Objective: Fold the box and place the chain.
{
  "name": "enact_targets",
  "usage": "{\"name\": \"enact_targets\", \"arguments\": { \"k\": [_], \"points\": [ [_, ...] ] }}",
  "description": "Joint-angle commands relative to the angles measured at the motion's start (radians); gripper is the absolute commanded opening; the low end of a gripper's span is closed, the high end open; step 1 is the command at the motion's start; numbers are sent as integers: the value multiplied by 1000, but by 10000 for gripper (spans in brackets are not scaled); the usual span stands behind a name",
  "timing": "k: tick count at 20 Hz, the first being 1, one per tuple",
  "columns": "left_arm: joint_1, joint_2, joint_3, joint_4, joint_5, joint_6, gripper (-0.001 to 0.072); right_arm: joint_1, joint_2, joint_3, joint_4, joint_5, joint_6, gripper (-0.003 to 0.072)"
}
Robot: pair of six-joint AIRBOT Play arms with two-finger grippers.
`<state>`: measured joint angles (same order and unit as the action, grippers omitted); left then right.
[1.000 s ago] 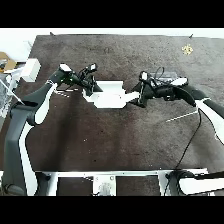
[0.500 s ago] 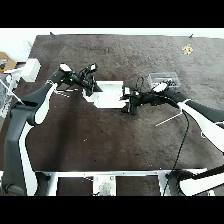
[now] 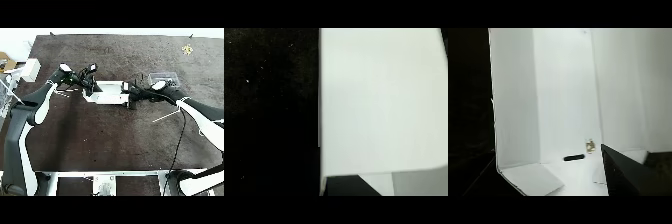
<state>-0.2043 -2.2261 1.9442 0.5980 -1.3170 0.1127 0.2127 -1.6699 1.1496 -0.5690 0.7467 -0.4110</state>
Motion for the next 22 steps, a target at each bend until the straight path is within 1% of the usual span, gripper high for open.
{"name": "enact_targets", "arguments": {
  "k": [1,5,8,10,12,13,15,19,22],
  "points": [
    [0,0,0,0,0,0,12,-26,1,52,69,24,16,682],
    [0,0,0,0,0,0,12,-58,-20,58,77,23,47,682],
    [0,0,0,0,0,0,12,-77,-49,58,137,65,48,682],
    [0,0,0,0,0,0,12,-77,-67,74,136,85,48,682],
    [0,0,0,0,0,0,12,-77,-98,124,134,140,73,673],
    [0,0,0,0,0,0,12,-77,-122,162,113,182,113,673],
    [0,0,0,0,0,0,12,-77,-172,227,50,227,151,673],
    [0,0,0,0,0,0,12,-89,-283,358,42,377,181,673],
    [0,0,0,0,0,0,12,-94,-351,437,42,431,200,673]
  ]
}}
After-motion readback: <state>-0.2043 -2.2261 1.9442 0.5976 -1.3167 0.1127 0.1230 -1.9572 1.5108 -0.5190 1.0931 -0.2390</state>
